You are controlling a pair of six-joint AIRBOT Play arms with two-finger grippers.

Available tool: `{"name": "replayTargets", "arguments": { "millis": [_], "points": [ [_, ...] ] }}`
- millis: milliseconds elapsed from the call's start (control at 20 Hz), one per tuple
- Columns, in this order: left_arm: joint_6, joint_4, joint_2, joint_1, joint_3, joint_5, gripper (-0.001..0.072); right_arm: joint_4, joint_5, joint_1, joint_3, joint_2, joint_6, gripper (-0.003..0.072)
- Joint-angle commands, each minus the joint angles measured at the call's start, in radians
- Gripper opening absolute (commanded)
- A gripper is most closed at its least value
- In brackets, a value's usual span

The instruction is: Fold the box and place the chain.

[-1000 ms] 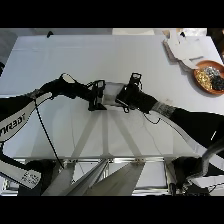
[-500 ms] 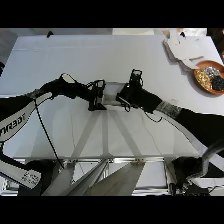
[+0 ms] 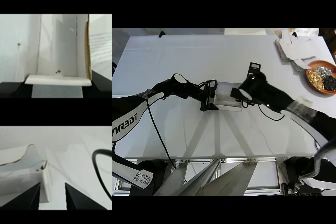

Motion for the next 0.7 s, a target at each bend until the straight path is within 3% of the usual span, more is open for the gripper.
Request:
{"name": "replayTargets", "arguments": {
  "millis": [0, 350, 650],
  "points": [
    [0.000, 0.000, 0.000, 0.000, 0.000, 0.000, 0.0412, 0.019, 0.049, -0.049, 0.000, 0.113, -0.204, 0.0338],
    [0.000, 0.000, 0.000, 0.000, 0.000, 0.000, 0.0412, -0.085, 0.051, -0.249, 0.000, 0.319, -0.484, 0.0337],
    [0.000, 0.000, 0.000, 0.000, 0.000, 0.000, 0.0412, -0.064, -0.017, -0.617, 0.000, 0.351, -0.754, 0.0339]
  ]
}}
